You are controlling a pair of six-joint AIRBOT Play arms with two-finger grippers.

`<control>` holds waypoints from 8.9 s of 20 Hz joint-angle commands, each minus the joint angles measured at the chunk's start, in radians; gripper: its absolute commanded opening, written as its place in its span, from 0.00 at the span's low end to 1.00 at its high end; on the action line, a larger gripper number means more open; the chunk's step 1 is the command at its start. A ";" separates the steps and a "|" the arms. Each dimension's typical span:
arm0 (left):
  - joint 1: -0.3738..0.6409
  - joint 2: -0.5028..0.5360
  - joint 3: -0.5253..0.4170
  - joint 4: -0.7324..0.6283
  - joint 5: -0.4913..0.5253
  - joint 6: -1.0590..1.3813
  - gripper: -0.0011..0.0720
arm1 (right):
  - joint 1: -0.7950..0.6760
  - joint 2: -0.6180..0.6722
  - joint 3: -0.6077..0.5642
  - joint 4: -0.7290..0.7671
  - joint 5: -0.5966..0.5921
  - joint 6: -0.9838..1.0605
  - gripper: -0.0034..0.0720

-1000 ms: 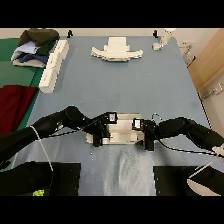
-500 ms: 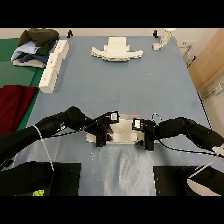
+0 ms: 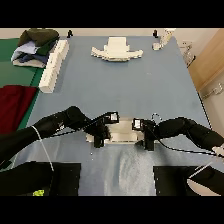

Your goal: Fold the box.

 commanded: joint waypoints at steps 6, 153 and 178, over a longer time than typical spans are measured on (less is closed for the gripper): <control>0.038 0.247 0.028 0.425 -0.030 -0.872 0.03 | 0.000 0.000 0.001 0.000 0.000 0.000 0.73; -0.413 -0.307 0.507 0.960 -0.433 -2.381 0.66 | 0.000 0.000 0.001 0.000 0.000 0.000 0.73; -0.461 -0.367 0.540 0.937 -0.437 -2.418 0.04 | 0.000 0.000 0.001 0.000 0.000 0.000 0.73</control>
